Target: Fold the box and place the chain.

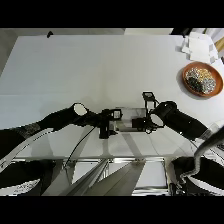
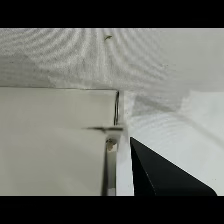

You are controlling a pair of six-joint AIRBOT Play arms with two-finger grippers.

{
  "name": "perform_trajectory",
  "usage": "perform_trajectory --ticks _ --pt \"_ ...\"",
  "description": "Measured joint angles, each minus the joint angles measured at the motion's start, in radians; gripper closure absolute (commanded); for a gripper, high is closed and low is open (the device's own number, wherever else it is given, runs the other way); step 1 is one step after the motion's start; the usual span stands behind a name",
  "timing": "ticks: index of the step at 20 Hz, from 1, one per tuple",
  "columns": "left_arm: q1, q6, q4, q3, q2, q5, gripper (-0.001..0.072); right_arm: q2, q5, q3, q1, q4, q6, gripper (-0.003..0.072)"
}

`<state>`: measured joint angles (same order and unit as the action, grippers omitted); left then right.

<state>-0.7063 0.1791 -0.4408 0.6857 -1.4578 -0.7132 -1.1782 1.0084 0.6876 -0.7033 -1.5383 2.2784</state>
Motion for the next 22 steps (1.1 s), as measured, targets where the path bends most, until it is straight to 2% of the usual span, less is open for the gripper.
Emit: perform_trajectory --ticks 2,3,5,7,22 --pt "0.0 0.0 0.0 0.0 0.0 -0.001 0.063 0.004 0.004 0.0 0.0 -0.008 0.002 0.0369" --pt "0.0 0.0 0.0 0.0 0.0 -0.001 0.063 0.003 0.004 0.0 0.0 -0.01 0.003 0.0413" --pt "0.0 0.0 0.0 0.0 0.0 -0.002 0.063 -0.004 0.004 0.0 0.0 -0.013 0.004 0.043" --pt "0.0 0.0 0.0 0.0 0.0 -0.002 0.063 -0.01 0.003 0.0 0.0 -0.018 0.004 0.0527" --pt "0.0 0.0 0.0 0.0 0.0 -0.002 0.063 -0.037 -0.027 -0.011 -0.002 -0.033 0.006 0.053"
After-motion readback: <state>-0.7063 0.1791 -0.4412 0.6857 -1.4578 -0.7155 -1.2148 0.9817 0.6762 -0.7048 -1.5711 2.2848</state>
